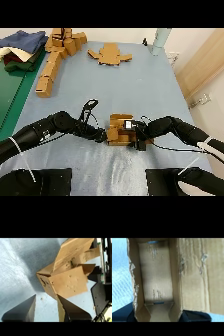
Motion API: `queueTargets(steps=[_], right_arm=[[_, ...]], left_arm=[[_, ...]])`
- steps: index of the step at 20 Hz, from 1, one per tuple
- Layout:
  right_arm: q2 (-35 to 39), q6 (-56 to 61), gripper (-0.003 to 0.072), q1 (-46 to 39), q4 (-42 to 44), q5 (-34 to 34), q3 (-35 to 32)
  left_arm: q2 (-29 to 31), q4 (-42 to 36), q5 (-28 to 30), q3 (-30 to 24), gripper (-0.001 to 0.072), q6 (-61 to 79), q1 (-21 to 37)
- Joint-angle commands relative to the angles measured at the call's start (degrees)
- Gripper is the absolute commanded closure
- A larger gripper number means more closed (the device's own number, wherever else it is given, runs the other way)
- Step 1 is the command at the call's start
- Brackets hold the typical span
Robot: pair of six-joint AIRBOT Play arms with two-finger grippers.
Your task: Fold the box.
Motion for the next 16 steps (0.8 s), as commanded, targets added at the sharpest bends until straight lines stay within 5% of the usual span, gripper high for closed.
queueTargets(steps=[1, 5, 16], right_arm=[[-0.04, 0.02, 0.009, 0.0, 0.0, 0.02, -0.02], [-0.04, 0.02, 0.009, 0.02, 0.0, 0.02, -0.02], [-0.04, 0.02, 0.009, 0.0, 0.0, 0.02, -0.02]], left_arm=[[0.0, -1.03, -1.07, 0.44, 0.0307, -0.22, -0.02], [-0.61, -8.59, -0.92, 0.57, 0.0291, 3.37, -0.11], [-4.17, -8.68, 1.53, 1.68, 0.028, 0.07, -1.14]])
